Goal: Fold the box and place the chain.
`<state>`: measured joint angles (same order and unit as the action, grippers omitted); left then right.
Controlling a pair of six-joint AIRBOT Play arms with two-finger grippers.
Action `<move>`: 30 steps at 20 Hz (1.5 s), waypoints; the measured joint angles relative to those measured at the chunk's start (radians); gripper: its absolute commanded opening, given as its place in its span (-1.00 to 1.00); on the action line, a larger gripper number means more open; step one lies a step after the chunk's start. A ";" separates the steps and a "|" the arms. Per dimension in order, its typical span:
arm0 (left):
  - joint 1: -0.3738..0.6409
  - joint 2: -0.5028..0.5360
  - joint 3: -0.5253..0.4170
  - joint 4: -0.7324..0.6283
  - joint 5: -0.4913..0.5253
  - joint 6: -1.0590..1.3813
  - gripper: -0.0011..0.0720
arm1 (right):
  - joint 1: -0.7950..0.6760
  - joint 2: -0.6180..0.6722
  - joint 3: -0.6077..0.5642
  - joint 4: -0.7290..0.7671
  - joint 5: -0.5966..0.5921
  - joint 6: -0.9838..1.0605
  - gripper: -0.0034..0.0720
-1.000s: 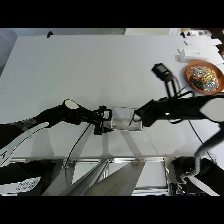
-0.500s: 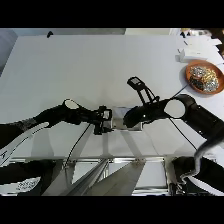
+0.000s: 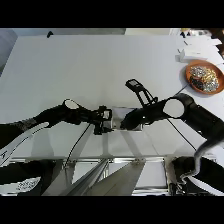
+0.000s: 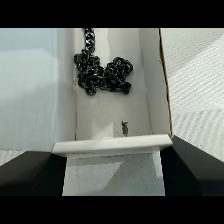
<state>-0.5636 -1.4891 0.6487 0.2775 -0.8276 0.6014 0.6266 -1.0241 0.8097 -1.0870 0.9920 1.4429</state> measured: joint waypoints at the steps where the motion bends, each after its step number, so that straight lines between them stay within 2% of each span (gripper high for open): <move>1: 0.000 0.000 0.000 0.000 0.000 0.000 -0.59 | 0.000 0.020 0.014 -0.043 0.031 0.029 -0.60; 6: 0.000 0.000 0.000 0.000 0.000 0.000 -0.59 | 0.000 0.108 0.044 -0.356 0.184 0.209 -0.59; 11: 0.000 0.000 0.000 0.000 0.000 0.000 -0.59 | -0.053 0.122 0.037 -0.541 0.258 0.312 -0.59; 14: 0.000 0.000 0.000 0.000 0.000 0.000 -0.59 | -0.154 0.114 0.000 -0.561 0.232 0.341 -0.55; 16: 0.000 0.000 0.000 0.000 0.000 0.000 -0.59 | -0.217 0.100 -0.032 -0.550 0.190 0.349 -0.27; 18: 0.000 0.000 0.000 0.000 0.000 0.000 -0.59 | -0.262 0.068 -0.061 -0.517 0.135 0.356 -0.21; 19: 0.000 0.000 0.000 0.000 0.000 0.000 -0.59 | -0.275 0.046 -0.070 -0.505 0.111 0.357 -0.09; 23: 0.000 0.000 0.000 0.000 0.000 0.000 -0.59 | -0.299 -0.072 -0.087 -0.465 0.033 0.367 -0.08; 30: 0.000 0.000 0.000 0.000 0.000 0.000 -0.59 | -0.308 -0.231 -0.093 -0.450 -0.004 0.412 -0.10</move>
